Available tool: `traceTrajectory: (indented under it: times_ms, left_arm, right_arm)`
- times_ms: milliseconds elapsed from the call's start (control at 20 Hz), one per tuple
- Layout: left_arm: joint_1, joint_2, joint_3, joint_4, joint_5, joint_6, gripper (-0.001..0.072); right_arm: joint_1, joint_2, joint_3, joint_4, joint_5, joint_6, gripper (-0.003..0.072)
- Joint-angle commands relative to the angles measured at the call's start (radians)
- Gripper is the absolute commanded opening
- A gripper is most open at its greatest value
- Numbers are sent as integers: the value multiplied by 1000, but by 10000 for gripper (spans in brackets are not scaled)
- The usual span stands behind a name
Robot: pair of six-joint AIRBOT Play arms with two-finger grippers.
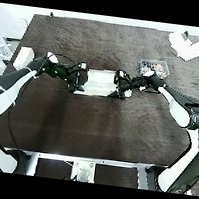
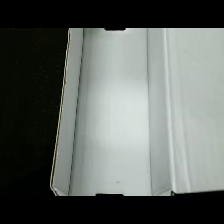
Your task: Fold the box and place the chain.
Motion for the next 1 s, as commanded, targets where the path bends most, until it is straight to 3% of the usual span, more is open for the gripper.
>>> traceTrajectory:
  times_ms: [0, 50, 100, 150, 700, 900, 950]
  left_arm:
    - [-1, -3, 1, -14, 0, 2, 390]
    - [-1, -3, 1, -24, 0, 3, 388]
    - [-1, -3, 1, -32, 0, 5, 291]
    - [-1, -3, 1, -34, 2, 10, 285]
    - [-50, -20, 1, -91, 48, 36, 285]
    - [-50, -26, 1, -182, 63, 64, 287]
    - [-50, -31, 1, -211, 56, 85, 355]
  right_arm:
    - [0, 0, 0, 0, 0, 0, 592]
    - [0, 0, 0, 0, 0, 0, 592]
    - [0, 0, 0, 0, 0, 0, 592]
    - [0, 0, 0, 0, 0, 0, 592]
    - [0, 0, -1, 0, 0, 0, 592]
    - [0, 0, -1, 0, 0, 0, 592]
    - [0, 0, -1, 0, 0, 0, 592]
